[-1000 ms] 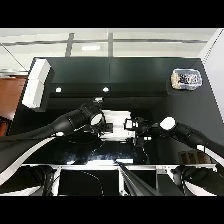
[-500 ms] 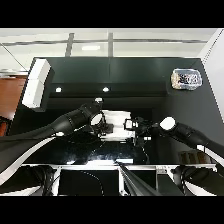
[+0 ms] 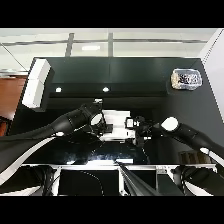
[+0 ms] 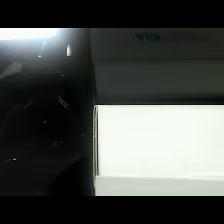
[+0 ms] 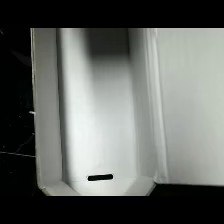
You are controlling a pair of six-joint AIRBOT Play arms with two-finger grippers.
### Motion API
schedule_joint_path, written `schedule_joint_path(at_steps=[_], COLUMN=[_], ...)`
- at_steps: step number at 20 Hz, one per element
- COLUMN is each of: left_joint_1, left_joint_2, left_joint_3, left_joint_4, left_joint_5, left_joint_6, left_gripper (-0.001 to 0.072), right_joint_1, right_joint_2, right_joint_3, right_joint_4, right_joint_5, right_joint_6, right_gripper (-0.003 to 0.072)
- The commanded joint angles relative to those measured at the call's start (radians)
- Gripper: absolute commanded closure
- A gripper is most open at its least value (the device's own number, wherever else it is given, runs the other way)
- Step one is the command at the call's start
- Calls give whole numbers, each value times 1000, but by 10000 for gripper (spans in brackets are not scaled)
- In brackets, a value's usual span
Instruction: Fold the box and place the chain.
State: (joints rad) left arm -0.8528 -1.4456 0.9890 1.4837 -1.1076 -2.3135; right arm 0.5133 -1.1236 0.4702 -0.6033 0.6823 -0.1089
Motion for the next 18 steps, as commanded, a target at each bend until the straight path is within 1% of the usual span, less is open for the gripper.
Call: schedule_joint_path(at_steps=[1,3,4,6,11,12,13,15,16,17,18], left_joint_1=[0,0,0,0,0,0,0,0,0,0,0], left_joint_2=[0,0,0,0,0,0,0,0,0,0,0], left_joint_3=[1,1,1,1,1,1,1,1,1,1,1], left_joint_4=[-2,-1,-2,-9,-8,-8,-8,-8,-8,-8,-8], left_joint_5=[-27,-55,-53,-35,-23,-23,-23,-23,-23,-23,-23], left_joint_6=[20,34,34,33,33,33,33,33,33,33,33], left_gripper=[680,680,680,679,680,680,680,680,680,680,679], right_joint_1=[0,0,0,0,0,0,0,0,0,3,12], right_joint_2=[95,134,140,140,129,124,121,112,105,98,90], right_joint_3=[1,1,1,1,0,0,0,0,0,0,0], right_joint_4=[-80,-158,-204,-248,-230,-216,-207,-179,-161,-153,-153], right_joint_5=[34,63,71,98,98,97,96,96,97,97,93], right_joint_6=[53,54,54,53,53,52,53,53,54,68,99], right_gripper=[-32,-32,-32,-32,-22,1,140,155,178,351,371])
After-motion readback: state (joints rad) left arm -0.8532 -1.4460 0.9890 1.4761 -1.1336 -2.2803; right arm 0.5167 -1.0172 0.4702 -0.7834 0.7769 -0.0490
